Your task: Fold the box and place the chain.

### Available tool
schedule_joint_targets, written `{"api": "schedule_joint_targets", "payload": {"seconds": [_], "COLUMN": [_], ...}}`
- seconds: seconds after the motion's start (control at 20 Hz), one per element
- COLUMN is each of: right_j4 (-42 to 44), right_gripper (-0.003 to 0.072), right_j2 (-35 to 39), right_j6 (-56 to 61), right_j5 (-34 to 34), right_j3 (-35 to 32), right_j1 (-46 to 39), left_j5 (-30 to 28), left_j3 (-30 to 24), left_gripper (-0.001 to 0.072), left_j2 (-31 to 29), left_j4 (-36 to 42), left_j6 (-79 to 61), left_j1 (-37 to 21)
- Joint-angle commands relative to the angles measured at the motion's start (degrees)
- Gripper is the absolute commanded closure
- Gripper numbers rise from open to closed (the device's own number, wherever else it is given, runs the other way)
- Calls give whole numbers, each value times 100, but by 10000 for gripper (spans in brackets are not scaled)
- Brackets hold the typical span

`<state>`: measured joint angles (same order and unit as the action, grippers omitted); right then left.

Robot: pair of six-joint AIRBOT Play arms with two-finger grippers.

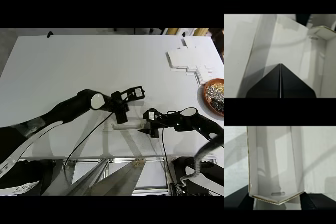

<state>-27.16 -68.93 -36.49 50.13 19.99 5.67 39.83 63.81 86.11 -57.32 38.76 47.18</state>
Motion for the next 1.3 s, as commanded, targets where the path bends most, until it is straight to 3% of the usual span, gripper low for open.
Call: {"api": "schedule_joint_targets", "payload": {"seconds": [0.0, 0.25, 0.4, 0.6, 0.75, 1.05, 1.25], "right_j4": [0, 0, 2, 0, 0, 2, 2], "right_gripper": [271, 271, 271, 271, 271, 271, 271], "right_j2": [0, 0, 0, 0, 0, 0, 0], "right_j6": [2, 2, 2, 2, 2, 2, 2], "right_j5": [2, 2, 2, 2, 0, 2, 2], "right_j3": [2, 4, 4, 4, 2, 2, 2], "right_j1": [-2, -2, -2, -2, -2, -2, -2], "left_j5": [420, 813, 1469, 2612, 2417, 1838, 1582], "left_j3": [483, 483, 483, 420, -184, -1045, -1421], "left_gripper": [706, 702, 706, 706, 702, 701, 703], "left_j2": [531, 758, 264, -599, -994, -984, -981], "left_j4": [2, -13, -531, -1652, -1650, -1432, -1408], "left_j6": [133, 166, 293, 1764, 1779, 1744, 527], "left_j1": [-271, -267, -291, -358, -382, -400, -407]}}
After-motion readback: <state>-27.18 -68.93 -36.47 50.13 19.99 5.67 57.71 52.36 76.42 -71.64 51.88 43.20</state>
